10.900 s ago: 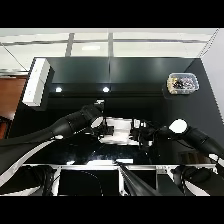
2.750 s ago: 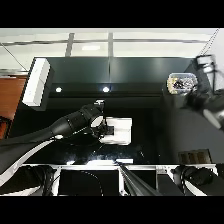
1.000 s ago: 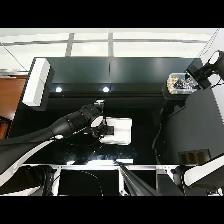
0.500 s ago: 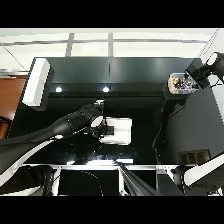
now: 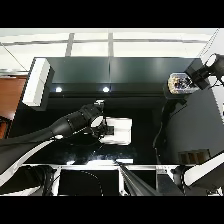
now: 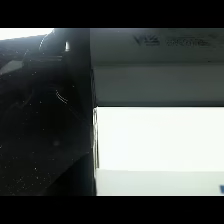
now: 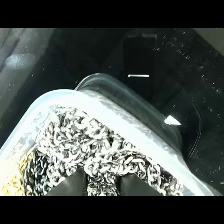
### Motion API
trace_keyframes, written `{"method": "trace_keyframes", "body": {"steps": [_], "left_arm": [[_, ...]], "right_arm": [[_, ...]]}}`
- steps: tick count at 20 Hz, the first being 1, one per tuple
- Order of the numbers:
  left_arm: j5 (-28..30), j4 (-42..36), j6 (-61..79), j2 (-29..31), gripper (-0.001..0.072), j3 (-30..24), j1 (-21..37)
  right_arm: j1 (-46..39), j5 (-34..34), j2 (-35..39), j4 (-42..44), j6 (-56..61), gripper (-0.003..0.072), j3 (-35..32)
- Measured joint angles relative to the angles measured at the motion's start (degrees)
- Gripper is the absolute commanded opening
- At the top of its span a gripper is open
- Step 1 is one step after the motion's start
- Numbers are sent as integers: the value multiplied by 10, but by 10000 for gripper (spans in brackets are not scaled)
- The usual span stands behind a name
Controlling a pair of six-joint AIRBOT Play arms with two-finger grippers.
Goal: Fold the box and place the chain.
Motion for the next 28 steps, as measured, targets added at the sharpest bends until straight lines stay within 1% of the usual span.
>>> {"method": "trace_keyframes", "body": {"steps": [3, 7, 10, 15, 19, 22, 24, 28], "left_arm": [[0, 0, 0, 0, 27, 0, 0], [0, 0, 0, 0, 27, 0, 0], [0, 0, 0, 0, 27, 0, 0], [0, 0, 0, 0, 27, 0, 0], [0, 0, 0, 0, 27, 0, 0], [0, 0, 0, 0, 27, 0, 0], [0, 0, 0, 0, 27, 0, 0], [0, 0, 0, 0, 27, 0, 0]], "right_arm": [[-2, 4, 20, 2, -29, 6, 2], [-5, 8, 78, 1, -115, 6, 4], [-5, 13, 152, 2, -191, 3, 4], [-5, 11, 279, 20, -278, 3, 5], [-5, 14, 344, 70, -325, 3, 5], [-3, 44, 386, 137, -369, 4, -2], [7, 58, 419, 181, -398, 3, -21], [45, 81, 493, 221, -432, 2, -76]]}}
